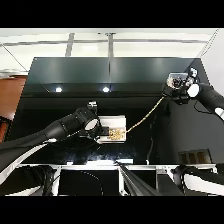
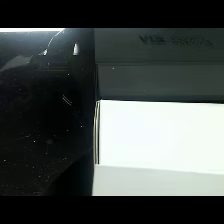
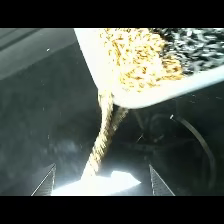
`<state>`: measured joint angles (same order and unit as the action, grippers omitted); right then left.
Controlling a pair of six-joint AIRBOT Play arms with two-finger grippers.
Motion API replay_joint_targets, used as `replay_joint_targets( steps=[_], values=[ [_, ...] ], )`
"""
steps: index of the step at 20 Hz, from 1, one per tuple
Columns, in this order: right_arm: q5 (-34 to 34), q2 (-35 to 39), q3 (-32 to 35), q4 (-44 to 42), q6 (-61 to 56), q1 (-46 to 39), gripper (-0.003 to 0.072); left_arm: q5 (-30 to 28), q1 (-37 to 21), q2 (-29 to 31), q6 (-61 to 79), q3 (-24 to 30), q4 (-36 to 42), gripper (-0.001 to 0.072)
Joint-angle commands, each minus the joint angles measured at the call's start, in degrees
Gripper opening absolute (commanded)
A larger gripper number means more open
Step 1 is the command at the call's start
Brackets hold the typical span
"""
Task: Fold the box and place the chain.
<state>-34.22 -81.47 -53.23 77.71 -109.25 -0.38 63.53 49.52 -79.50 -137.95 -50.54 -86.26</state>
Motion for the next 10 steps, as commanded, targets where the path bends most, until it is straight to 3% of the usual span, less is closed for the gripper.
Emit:
replay_joint_targets(
  steps=[1, 3, 4, 5, 6, 7, 10],
  values=[
    [0.52, -6.21, -4.04, -3.1, -1.55, -0.33, 0.072, -0.31, 0.02, 0.04, -0.02, 0.02, -0.04, 0.0029],
    [2.1, -6.82, -4.98, -3.37, -1.53, -0.35, 0.0679, -0.28, 0.04, 0.04, -0.02, 0.02, -0.02, 0.0029],
    [2.6, -6.82, -5.18, -3.34, -1.51, -0.35, 0.0619, -0.26, 0.04, 0.04, -0.02, 0.02, -0.02, 0.0029],
    [2.25, -6.82, -5.4, -3.32, -1.29, -0.37, 0.0276, -0.28, 0.04, 0.04, -0.02, 0.02, -0.02, 0.0029],
    [1.88, -6.82, -5.42, -3.34, -1.07, -0.37, 0.0062, -0.28, 0.04, 0.04, -0.02, 0.02, -0.02, 0.0029],
    [0.63, -6.78, -5.42, -3.37, -1.09, -0.35, 0.0013, -0.24, 0.04, 0.04, -0.02, 0.02, -0.02, 0.0029],
    [-4.76, -5.25, -5.42, -3.37, 0.98, -0.33, 0.0011, -0.22, 0.04, 0.04, -0.02, 0.02, -0.02, 0.0029]
  ],
)
